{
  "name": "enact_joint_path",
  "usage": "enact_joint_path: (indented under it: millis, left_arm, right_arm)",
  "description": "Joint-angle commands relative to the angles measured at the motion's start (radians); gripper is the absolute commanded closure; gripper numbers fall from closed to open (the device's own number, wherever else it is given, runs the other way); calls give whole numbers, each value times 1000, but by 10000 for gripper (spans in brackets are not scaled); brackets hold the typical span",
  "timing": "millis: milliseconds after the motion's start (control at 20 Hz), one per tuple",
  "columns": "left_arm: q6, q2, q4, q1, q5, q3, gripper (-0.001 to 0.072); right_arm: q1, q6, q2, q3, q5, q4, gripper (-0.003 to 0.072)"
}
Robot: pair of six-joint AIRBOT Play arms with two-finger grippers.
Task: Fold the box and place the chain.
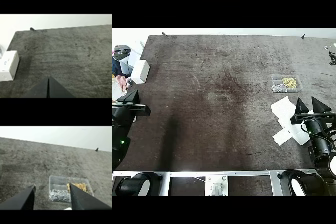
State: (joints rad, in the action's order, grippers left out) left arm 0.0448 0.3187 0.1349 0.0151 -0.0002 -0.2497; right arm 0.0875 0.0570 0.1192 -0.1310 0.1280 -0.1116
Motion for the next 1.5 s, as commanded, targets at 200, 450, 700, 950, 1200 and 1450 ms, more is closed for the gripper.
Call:
enact_joint_path:
  millis: [200,450,700,950,1200,1450]
  left_arm:
    - [0,-1,0,0,0,0,697]
    - [0,-1,0,0,0,0,696]
    - [0,-1,0,0,1,0,696]
    - [0,-1,0,0,0,0,696]
    - [0,-1,0,0,0,0,696]
    - [0,-1,0,0,0,0,696]
  right_arm:
    - [1,-1,-1,0,0,0,215]
    - [0,0,31,-94,30,-56,214]
    - [-76,-1,310,-283,22,32,214]
    - [-416,-133,682,-492,-498,8,214]
    - [-801,-552,1031,-799,-1080,-489,214]
    - [-959,-646,1330,-1182,-1407,-773,216]
